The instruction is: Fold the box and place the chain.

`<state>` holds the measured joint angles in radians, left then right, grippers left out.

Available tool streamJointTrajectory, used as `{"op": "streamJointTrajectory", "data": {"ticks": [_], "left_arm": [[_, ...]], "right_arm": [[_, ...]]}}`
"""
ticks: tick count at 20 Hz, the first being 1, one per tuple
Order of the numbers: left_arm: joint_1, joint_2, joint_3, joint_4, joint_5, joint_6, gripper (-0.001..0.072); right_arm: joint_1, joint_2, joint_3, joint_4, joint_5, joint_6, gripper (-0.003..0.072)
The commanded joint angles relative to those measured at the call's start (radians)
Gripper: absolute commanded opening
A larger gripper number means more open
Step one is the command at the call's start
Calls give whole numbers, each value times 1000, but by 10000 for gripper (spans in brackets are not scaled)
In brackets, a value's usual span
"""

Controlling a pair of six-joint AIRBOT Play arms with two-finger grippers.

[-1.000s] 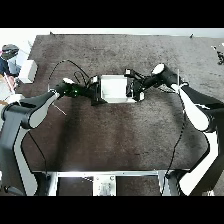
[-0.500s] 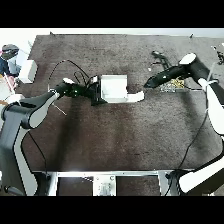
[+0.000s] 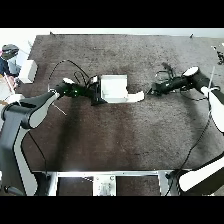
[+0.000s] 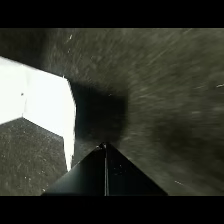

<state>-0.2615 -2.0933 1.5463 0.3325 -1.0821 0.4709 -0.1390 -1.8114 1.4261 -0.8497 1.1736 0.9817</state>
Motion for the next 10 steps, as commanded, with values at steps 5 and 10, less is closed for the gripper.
{"op": "streamJointTrajectory", "data": {"ticks": [5, 10], "left_arm": [[0, 0, 0, 0, 0, 0, 285], [0, 0, 0, 0, 0, 0, 285]], "right_arm": [[98, -63, -46, 245, -34, -167, 36], [98, -38, -44, 317, -26, -167, 242]]}}
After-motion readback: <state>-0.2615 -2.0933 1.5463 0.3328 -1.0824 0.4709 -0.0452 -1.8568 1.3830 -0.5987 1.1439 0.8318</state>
